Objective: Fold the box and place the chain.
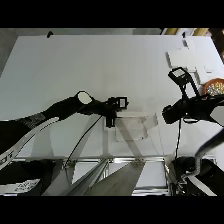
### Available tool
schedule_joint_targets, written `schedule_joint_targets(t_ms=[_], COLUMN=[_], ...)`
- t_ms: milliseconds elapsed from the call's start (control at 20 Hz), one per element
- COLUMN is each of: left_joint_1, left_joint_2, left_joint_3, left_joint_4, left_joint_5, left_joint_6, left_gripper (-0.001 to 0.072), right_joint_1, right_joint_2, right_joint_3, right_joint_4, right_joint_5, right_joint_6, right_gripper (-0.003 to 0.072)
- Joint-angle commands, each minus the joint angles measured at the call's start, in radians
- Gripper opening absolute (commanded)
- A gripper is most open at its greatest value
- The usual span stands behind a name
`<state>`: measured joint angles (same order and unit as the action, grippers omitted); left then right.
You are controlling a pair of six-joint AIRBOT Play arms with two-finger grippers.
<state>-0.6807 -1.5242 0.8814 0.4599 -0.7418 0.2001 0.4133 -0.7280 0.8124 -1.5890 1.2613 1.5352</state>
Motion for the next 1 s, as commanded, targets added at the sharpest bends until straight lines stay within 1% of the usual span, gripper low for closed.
schedule_joint_targets(t_ms=[0, 150, 300, 500, 700, 950], left_joint_1=[0.001, 0.008, 0.01, 0.015, 0.015, 0.015], left_joint_2=[0.0, 0.0, 0.0, -0.019, -0.067, -0.068], left_joint_3=[0.002, 0.031, 0.082, 0.087, 0.087, 0.087], left_joint_4=[-0.021, -0.005, 0.127, 0.11, 0.11, 0.11], left_joint_5=[-0.002, -0.03, -0.047, -0.048, -0.094, -0.089], left_joint_6=[0.034, 0.005, -0.106, -0.118, -0.114, -0.114], left_gripper=[0.0001, 0.0, 0.0, 0.0, 0.0, 0.0001], right_joint_1=[0.001, 0.001, 0.001, 0.001, 0.001, 0.001], right_joint_2=[0.001, 0.001, 0.001, 0.001, 0.001, 0.001], right_joint_3=[0.001, 0.001, 0.001, 0.001, 0.001, 0.001], right_joint_4=[0.0, 0.001, 0.002, 0.003, 0.003, 0.003], right_joint_5=[-0.001, -0.011, -0.022, -0.023, -0.023, -0.024], right_joint_6=[0.0, 0.0, 0.001, 0.0, 0.0, 0.001], right_gripper=[0.041, 0.041, 0.041, 0.041, 0.041, 0.041])
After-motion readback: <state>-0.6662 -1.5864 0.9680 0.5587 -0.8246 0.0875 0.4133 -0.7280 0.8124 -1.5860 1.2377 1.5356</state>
